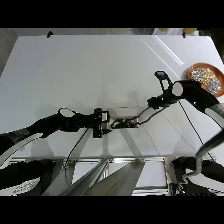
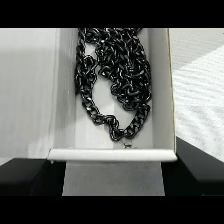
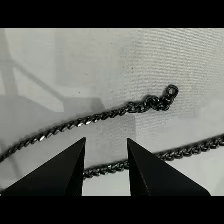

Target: Fold the box and place the chain.

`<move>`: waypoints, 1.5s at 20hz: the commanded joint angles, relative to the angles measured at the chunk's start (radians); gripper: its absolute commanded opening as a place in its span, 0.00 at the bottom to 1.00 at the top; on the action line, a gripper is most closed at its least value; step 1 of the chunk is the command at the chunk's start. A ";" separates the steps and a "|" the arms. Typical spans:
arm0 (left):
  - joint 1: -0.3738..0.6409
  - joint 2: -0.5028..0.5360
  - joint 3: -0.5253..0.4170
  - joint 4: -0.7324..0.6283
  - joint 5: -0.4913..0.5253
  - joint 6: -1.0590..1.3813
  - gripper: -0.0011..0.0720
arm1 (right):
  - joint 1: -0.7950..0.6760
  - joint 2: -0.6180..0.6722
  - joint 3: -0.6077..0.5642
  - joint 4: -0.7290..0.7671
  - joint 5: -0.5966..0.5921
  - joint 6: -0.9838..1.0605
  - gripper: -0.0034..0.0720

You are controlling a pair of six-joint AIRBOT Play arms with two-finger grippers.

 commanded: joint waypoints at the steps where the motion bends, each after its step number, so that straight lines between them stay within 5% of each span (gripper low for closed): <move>1: 0.000 0.000 0.000 0.000 0.000 0.000 0.30 | -0.001 -0.039 -0.002 0.001 -0.023 0.000 0.44; 23: 0.000 0.000 0.000 0.000 0.000 0.000 0.30 | 0.037 -0.061 -0.002 0.020 -0.047 0.006 0.44; 26: 0.000 0.000 0.000 0.000 0.000 0.000 0.30 | 0.037 -0.063 -0.002 0.020 -0.049 0.005 0.26; 28: 0.000 0.000 0.000 0.000 0.000 0.000 0.30 | 0.037 -0.063 -0.002 0.020 -0.049 0.002 0.25; 30: 0.000 0.000 0.000 0.000 0.000 0.000 0.30 | 0.037 -0.053 -0.002 0.020 -0.047 -0.004 0.07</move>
